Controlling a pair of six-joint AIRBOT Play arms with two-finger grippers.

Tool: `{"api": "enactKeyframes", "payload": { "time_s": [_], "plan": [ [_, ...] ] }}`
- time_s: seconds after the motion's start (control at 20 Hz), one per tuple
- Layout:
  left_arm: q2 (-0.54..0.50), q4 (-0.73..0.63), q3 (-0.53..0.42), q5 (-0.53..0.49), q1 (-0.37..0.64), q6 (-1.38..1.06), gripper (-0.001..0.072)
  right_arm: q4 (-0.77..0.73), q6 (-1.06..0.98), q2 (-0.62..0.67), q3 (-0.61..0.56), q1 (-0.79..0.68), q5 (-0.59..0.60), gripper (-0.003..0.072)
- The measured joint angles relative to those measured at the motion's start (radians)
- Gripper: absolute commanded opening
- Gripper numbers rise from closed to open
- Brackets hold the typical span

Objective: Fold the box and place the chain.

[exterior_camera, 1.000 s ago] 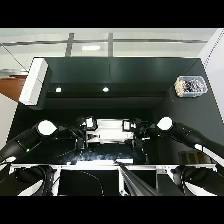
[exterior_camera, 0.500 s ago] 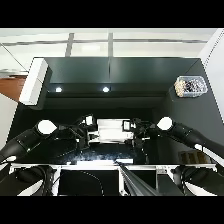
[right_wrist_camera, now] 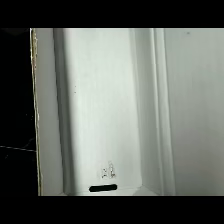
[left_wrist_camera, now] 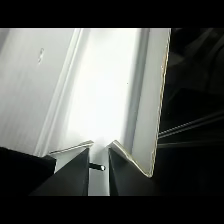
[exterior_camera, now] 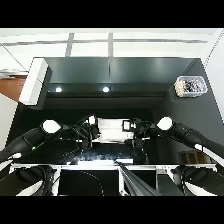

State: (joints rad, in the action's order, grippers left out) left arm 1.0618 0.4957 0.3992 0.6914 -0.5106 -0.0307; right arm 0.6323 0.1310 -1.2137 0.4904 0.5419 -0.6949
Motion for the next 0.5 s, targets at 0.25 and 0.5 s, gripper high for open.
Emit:
{"api": "enactKeyframes", "payload": {
  "time_s": [0.25, 0.5],
  "plan": [
    [0.003, -0.006, 0.0, -0.031, -0.028, -0.026, 0.0165, 0.0, 0.0, 0.0, 0.0, 0.0, 0.0, 0.0475],
    [0.004, -0.007, 0.0, -0.051, -0.051, -0.042, 0.0186, 0.0, 0.0, 0.0, 0.0, 0.0, 0.0, 0.0475]
  ]
}}
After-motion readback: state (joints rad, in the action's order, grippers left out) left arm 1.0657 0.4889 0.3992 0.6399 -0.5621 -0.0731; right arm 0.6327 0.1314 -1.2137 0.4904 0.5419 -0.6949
